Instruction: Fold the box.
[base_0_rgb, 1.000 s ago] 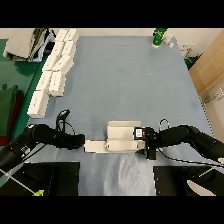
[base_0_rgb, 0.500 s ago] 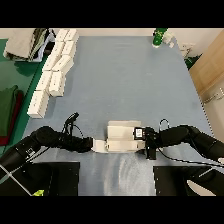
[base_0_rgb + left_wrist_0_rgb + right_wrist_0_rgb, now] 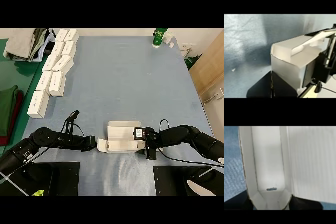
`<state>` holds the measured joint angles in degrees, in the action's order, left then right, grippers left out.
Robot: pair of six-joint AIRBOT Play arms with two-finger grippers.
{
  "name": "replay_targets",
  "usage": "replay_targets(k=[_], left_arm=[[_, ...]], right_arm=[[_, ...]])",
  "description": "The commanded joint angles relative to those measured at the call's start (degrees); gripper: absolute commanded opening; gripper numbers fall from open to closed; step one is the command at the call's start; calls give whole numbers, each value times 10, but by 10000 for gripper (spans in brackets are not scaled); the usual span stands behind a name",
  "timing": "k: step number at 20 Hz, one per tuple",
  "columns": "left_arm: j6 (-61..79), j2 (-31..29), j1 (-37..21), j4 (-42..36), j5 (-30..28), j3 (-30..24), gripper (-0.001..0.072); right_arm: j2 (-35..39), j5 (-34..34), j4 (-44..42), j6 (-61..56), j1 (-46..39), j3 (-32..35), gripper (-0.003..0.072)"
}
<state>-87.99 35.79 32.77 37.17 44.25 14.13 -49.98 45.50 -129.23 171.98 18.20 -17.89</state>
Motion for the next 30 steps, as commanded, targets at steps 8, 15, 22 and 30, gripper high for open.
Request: replay_targets(k=[8,15,22,30], left_arm=[[1,-8,1,-68,-10,2,526],[1,35,32,-78,-54,17,470],[-72,54,130,-53,-138,35,465],[-368,96,221,255,-98,130,462]], right_arm=[[0,0,0,0,0,0,520],[0,0,0,0,0,0,520],[0,0,0,0,0,0,520],[0,0,0,0,0,0,520]])
